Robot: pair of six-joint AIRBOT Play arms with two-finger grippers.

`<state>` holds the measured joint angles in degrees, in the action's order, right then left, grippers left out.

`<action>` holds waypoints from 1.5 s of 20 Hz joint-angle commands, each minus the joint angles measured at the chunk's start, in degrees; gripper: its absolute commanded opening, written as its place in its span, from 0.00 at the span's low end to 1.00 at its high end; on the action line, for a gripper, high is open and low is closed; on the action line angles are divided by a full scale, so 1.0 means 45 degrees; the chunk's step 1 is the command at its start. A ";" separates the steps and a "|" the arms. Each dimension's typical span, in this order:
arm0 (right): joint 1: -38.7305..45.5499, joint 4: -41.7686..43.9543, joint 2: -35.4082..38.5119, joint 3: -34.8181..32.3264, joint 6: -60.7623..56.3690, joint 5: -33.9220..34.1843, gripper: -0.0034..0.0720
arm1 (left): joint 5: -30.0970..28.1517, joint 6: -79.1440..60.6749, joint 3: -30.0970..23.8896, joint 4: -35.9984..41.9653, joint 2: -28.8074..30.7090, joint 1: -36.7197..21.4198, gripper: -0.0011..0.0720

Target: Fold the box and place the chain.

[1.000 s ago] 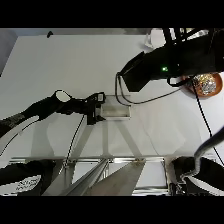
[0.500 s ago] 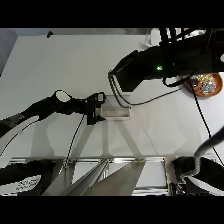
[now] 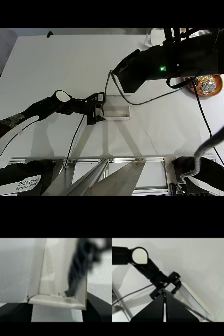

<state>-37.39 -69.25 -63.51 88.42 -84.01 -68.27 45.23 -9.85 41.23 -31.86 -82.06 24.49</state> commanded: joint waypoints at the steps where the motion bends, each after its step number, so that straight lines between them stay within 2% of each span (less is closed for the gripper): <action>1: -0.0010 -0.0583 -0.0369 -0.0291 0.0010 -0.0704 0.07 | 0.0000 0.0000 -0.0005 -0.0005 0.0000 0.0000 0.63; 8: -0.0010 -0.0491 -0.1977 -0.2545 0.0112 -0.0452 0.07 | 0.0000 0.0000 -0.0005 -0.0005 0.0005 0.0005 0.63; 11: -0.0010 -0.0248 -0.2764 -0.3925 0.0126 0.0466 0.07 | 0.0000 0.0000 -0.0005 -0.0005 0.0005 0.0005 0.63; 14: -0.0228 0.0141 -0.3463 -0.4818 0.0583 0.0738 0.07 | 0.0000 0.0000 -0.0005 -0.0005 0.0000 0.0005 0.63; 19: -0.0563 0.0233 -0.3905 -0.5071 0.0670 0.2438 0.07 | 0.0000 0.0000 -0.0005 -0.0005 0.0005 0.0005 0.63; 22: -0.0568 0.0301 -0.3905 -0.5071 0.0631 0.2895 0.07 | 0.0000 -0.0005 -0.0005 -0.0005 0.0005 0.0005 0.63; 24: -0.0563 0.0476 -0.3905 -0.5071 0.0631 0.3104 0.14 | 0.0000 -0.0005 -0.0005 -0.0005 0.0000 0.0000 0.63; 25: -0.0563 0.0617 -0.3895 -0.5071 0.0631 0.3123 0.15 | 0.0000 -0.0005 -0.0005 -0.0005 0.0005 0.0005 0.63; 26: -0.0554 0.0811 -0.3803 -0.5061 0.0641 0.2953 0.23 | 0.0000 -0.0005 -0.0005 -0.0005 0.0005 0.0005 0.63; 30: 0.0083 0.0053 -0.2123 -0.5027 0.0738 0.1637 0.22 | 0.0000 -0.0005 -0.0005 -0.0005 0.0000 0.0005 0.63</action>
